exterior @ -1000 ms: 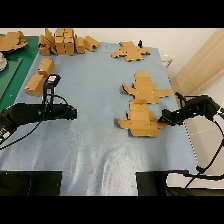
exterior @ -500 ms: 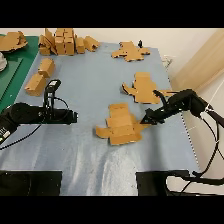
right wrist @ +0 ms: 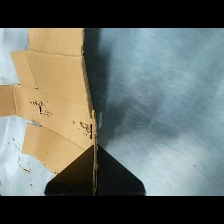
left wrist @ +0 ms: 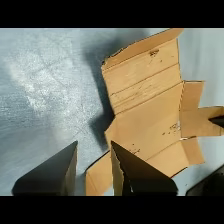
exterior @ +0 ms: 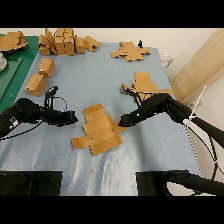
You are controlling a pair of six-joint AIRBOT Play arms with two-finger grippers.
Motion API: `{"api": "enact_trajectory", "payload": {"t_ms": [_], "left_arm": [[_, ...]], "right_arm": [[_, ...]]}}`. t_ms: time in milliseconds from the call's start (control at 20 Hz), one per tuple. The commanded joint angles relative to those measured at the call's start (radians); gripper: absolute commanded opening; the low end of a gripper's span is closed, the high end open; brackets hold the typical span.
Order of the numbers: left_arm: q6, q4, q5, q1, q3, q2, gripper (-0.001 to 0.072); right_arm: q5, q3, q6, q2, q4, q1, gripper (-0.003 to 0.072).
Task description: Fold the box.
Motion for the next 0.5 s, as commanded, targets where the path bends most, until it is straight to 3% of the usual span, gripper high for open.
{"api": "enact_trajectory", "payload": {"t_ms": [0, 200, 450], "left_arm": [[0.182, -0.182, -0.018, 0.026, 0.001, -0.099, 0.0324], [0.431, -0.473, -0.018, 0.026, 0.001, -0.212, 0.0324], [0.505, -0.525, -0.016, 0.026, 0.020, -0.287, 0.0324]], "right_arm": [[0.042, -0.006, -0.005, 0.039, -0.003, 0.049, 0.0002], [0.027, -0.006, -0.004, 0.100, -0.005, 0.056, 0.0002], [-0.048, -0.006, -0.004, 0.121, -0.003, 0.056, 0.0002]]}}
